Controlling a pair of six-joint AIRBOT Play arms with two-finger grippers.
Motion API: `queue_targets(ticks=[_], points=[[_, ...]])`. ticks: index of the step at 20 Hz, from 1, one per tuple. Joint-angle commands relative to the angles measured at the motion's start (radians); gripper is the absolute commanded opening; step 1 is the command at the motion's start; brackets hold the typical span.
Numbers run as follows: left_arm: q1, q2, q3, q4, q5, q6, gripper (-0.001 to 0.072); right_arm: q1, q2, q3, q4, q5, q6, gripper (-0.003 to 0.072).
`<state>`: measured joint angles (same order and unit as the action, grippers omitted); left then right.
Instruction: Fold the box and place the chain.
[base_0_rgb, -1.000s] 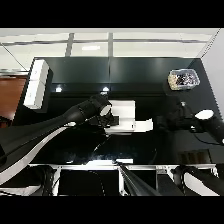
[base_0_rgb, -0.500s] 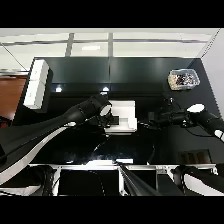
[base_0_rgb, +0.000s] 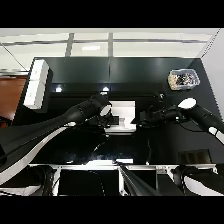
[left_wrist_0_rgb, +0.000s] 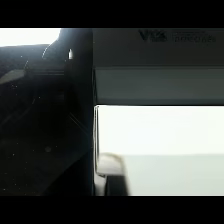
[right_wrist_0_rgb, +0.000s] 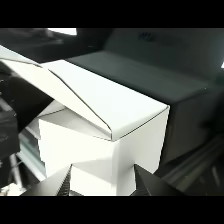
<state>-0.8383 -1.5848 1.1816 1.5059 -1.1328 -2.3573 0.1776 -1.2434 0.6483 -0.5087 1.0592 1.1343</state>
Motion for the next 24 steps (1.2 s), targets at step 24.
queue_targets(ticks=[24], points=[[0.0, 0.0, 0.0, 0.0, 0.003, 0.0, 0.0028, 0.433, -0.135, 0.275, -0.818, -0.027, 0.976, 0.0303]])
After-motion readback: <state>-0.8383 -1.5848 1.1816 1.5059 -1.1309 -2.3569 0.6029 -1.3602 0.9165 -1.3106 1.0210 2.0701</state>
